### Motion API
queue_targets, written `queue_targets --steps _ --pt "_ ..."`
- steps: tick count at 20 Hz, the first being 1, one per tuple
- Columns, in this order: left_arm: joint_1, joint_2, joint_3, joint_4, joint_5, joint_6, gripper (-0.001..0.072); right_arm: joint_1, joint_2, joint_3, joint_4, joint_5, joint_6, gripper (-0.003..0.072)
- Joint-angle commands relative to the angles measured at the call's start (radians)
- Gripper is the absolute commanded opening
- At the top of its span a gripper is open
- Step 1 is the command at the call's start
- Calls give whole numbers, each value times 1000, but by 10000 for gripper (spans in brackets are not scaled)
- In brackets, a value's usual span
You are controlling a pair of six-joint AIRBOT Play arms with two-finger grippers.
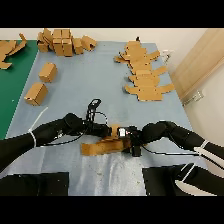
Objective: Fold the box.
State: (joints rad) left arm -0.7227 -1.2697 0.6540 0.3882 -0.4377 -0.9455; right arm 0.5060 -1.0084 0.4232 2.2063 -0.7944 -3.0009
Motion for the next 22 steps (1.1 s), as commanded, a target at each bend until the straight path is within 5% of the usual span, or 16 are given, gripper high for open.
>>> queue_targets --steps 1,4,9,22 --pt "50 70 1 3 -11 154 9 0 0 -1 0 0 0 510" --pt "117 138 1 3 -56 230 9 0 0 -1 0 0 0 510" --pt "220 168 -5 2 -340 391 9 0 0 -1 0 0 0 510" --pt "188 496 -197 452 -323 358 11 0 0 -1 0 0 0 510"
